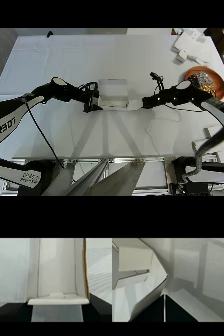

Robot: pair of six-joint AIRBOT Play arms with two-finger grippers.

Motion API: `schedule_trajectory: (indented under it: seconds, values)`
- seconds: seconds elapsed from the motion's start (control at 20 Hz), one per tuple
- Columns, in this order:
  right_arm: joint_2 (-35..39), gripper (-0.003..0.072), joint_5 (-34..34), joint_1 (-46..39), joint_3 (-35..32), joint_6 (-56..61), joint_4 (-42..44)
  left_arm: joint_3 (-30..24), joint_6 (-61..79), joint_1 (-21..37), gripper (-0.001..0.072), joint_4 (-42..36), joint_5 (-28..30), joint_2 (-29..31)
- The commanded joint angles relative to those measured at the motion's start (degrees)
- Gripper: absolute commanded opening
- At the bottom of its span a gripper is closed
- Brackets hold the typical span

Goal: Fold the box and place the chain.

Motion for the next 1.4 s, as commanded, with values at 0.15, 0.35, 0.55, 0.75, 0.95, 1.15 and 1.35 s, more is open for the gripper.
schedule_trajectory:
  seconds: [0.15,0.35,0.55,0.75,0.95,1.15,1.35]
  values:
    - [-0.61,0.0008,1.57,1.49,-0.11,-3.37,8.72,0.02,0.02,0.04,0.0014,0.0,-0.04,0.02]
    - [-0.48,0.0058,2.16,1.49,-0.09,-4.76,12.48,0.0,0.02,0.04,0.0014,-0.02,-0.04,0.02]
    - [-0.46,0.0055,4.81,1.49,-0.09,-7.72,17.38,0.02,0.02,0.04,0.0014,0.0,-0.04,0.02]
    - [-0.44,0.0056,6.62,1.49,-0.09,-9.33,17.29,0.02,0.02,0.04,0.0014,0.0,-0.04,0.02]
    - [-0.44,0.0163,6.03,1.49,-0.09,-10.62,17.38,0.0,0.02,0.04,0.0014,0.0,-0.04,0.02]
    - [-0.44,0.0322,2.97,1.51,-0.09,-10.05,17.29,0.0,0.02,0.04,0.0014,0.0,-0.04,0.02]
    - [-0.24,0.0322,1.22,1.53,-0.04,-8.85,17.29,0.02,0.02,0.04,0.0014,0.0,-0.04,0.02]
